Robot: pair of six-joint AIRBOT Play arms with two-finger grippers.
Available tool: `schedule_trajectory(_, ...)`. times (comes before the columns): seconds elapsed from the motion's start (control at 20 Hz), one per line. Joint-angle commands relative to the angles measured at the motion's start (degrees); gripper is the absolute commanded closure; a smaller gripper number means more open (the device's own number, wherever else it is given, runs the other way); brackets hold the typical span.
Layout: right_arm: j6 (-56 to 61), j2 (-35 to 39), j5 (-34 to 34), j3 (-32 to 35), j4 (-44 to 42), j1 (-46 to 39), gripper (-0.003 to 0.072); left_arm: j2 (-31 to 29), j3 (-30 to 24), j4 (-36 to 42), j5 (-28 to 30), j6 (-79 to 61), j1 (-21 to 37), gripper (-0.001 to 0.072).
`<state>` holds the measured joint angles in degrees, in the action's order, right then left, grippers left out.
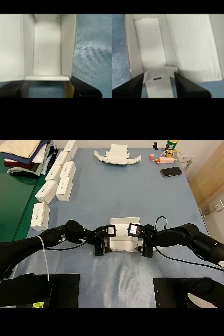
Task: Fold the box.
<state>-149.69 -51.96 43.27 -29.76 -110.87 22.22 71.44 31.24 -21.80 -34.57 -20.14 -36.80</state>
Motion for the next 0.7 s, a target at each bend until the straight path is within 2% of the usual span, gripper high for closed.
schedule_trajectory(0.0, 9.90, 1.90, 3.74, -0.04, 7.63, 0.04, 0.0175, 0.00, 0.02, -0.04, 0.02, 0.09, 0.00, 0.0249)
schedule_trajectory(0.05, 14.73, 2.89, 5.16, -0.07, 11.13, 0.04, 0.0439, 0.00, 0.02, -0.04, 0.02, 0.09, 0.00, 0.0249)
schedule_trajectory(0.1, 20.50, 4.11, 6.80, -0.07, 15.67, 0.04, 0.0642, 0.00, 0.02, -0.04, 0.00, 0.09, 0.00, 0.0248)
schedule_trajectory(0.15, 27.96, 5.51, 8.41, -0.07, 21.24, 0.04, 0.0684, 0.00, 0.02, -0.04, 0.02, 0.09, 0.00, 0.0248)
schedule_trajectory(0.25, 42.18, 8.22, 12.44, -0.76, 33.40, 0.02, 0.0684, 0.00, 0.02, -0.04, 0.02, 0.09, 0.00, 0.0248)
schedule_trajectory(0.35, 62.58, 11.10, 15.58, -1.42, 47.19, -0.50, 0.0684, 0.00, 0.02, -0.04, 0.02, 0.11, 0.00, 0.0249)
schedule_trajectory(0.4, 73.37, 12.11, 17.90, -1.57, 52.50, -1.73, 0.0685, 0.00, 0.02, -0.04, 0.00, 0.09, 0.00, 0.0248)
schedule_trajectory(0.45, 79.87, 12.22, 20.76, -1.70, 54.10, -3.63, 0.0685, 0.00, 0.02, -0.04, 0.02, 0.09, 0.00, 0.0248)
schedule_trajectory(0.55, 82.60, 10.27, 24.81, -1.62, 47.39, -9.14, 0.0684, 0.00, 0.02, -0.04, 0.02, 0.09, 0.00, 0.0248)
schedule_trajectory(0.65, 80.41, 6.73, 24.85, -1.42, 34.67, -13.99, 0.0685, 0.00, 0.02, -0.04, 0.02, 0.11, 0.00, 0.0249)
